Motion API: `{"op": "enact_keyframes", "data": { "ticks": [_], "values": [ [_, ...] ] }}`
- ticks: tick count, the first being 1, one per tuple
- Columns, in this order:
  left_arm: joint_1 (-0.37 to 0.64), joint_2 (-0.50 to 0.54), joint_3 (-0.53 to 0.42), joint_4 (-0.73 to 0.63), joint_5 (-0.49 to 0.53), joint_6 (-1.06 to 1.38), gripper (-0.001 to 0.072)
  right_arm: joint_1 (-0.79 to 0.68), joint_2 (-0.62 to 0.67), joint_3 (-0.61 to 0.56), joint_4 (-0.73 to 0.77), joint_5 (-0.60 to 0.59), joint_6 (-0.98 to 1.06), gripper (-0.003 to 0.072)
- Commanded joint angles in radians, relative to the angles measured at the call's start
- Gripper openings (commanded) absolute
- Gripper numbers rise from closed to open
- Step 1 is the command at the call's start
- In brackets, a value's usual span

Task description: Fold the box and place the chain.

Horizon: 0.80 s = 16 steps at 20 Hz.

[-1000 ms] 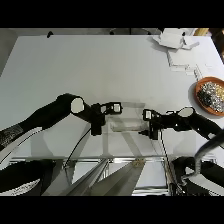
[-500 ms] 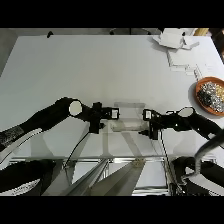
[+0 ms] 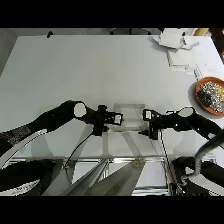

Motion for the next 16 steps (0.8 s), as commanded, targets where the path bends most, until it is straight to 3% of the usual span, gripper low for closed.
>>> {"op": "enact_keyframes", "data": {
  "ticks": [1, 3, 16],
  "values": [
    [-0.010, -0.006, 0.000, -0.028, -0.003, 0.008, 0.0324, 0.000, 0.001, 0.000, 0.001, 0.000, 0.000, 0.0411],
    [-0.018, -0.007, 0.000, -0.057, 0.002, 0.012, 0.0271, 0.000, 0.001, 0.000, 0.001, 0.000, 0.000, 0.0411],
    [-0.072, -0.064, 0.000, -0.214, 0.121, 0.011, 0.0269, 0.000, 0.001, 0.000, 0.001, 0.000, 0.000, 0.0411]
  ]
}}
